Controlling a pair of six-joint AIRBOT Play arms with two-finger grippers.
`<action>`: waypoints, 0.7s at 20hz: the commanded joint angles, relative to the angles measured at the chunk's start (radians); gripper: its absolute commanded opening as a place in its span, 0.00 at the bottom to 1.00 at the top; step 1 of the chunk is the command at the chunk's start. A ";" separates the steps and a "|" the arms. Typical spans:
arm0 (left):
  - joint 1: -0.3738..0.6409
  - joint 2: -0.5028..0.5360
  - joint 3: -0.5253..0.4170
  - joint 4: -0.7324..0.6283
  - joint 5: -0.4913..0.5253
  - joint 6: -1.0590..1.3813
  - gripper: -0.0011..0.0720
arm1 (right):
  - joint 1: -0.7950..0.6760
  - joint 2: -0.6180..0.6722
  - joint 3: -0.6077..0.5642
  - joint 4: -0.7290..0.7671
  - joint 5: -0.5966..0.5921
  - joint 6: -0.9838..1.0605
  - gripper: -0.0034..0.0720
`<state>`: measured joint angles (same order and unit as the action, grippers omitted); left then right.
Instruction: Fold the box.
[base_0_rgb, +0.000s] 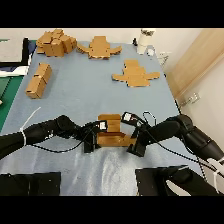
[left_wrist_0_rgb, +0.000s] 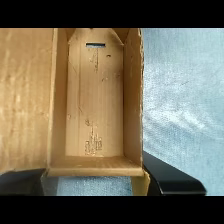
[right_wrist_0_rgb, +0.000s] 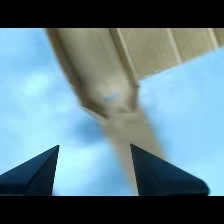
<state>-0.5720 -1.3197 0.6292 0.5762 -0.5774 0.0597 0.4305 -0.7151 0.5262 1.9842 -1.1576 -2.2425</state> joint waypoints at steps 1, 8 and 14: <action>0.000 0.000 0.000 0.000 0.001 0.000 0.71 | 0.002 0.057 0.000 0.181 -0.051 0.378 0.99; 0.000 0.000 0.000 0.000 0.001 0.000 0.71 | 0.002 0.023 0.000 0.199 0.104 0.829 0.92; 0.000 0.000 0.000 0.000 0.001 0.000 0.71 | 0.002 -0.180 0.098 0.290 0.313 0.824 0.52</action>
